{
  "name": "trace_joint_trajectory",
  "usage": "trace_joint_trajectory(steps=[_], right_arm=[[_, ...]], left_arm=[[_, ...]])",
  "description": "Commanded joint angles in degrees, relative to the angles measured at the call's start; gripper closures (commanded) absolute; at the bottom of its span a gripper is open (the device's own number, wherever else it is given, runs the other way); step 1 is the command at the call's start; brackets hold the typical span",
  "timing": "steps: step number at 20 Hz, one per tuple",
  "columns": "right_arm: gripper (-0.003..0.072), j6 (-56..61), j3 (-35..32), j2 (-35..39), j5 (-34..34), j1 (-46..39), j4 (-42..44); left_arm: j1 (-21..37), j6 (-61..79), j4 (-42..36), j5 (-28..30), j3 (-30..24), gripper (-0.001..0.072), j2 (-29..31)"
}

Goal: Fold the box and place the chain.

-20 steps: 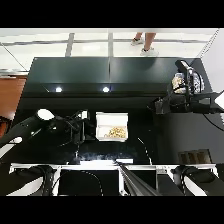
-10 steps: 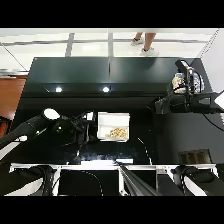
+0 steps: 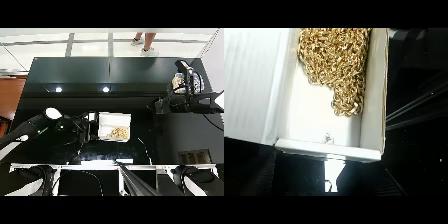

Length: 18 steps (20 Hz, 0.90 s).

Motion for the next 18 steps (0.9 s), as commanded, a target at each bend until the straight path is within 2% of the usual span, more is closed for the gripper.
trace_joint_trajectory(steps=[1,4,8,11,13,15,18], right_arm=[[0.0351,0.0,0.0,0.0,0.2,0.0,0.0],[0.0351,0.0,0.0,0.0,0.2,0.0,0.0],[0.0351,0.0,0.0,0.0,0.2,0.0,0.0],[0.0351,0.0,0.0,-0.1,0.2,0.0,0.0],[0.0351,0.0,-0.3,-0.1,0.0,0.0,-0.1],[0.0351,0.0,-1.7,-0.1,-2.1,0.7,-0.2],[0.0349,0.1,-5.8,-0.3,-9.9,3.7,-0.2]], left_arm=[[-0.1,0.3,0.2,-0.2,1.1,0.0004,0.0],[-0.8,0.3,0.2,-1.9,1.2,0.0003,-0.2],[-4.3,0.3,0.2,-1.1,1.2,0.0004,-0.8],[-4.7,0.2,0.2,-0.1,1.1,0.0014,-1.1],[-4.6,-0.1,0.2,0.7,1.1,0.0046,-1.1],[-4.6,-0.1,0.2,0.9,1.1,0.0212,-1.1],[-4.6,-0.1,0.2,0.9,1.1,0.0212,-1.1]])
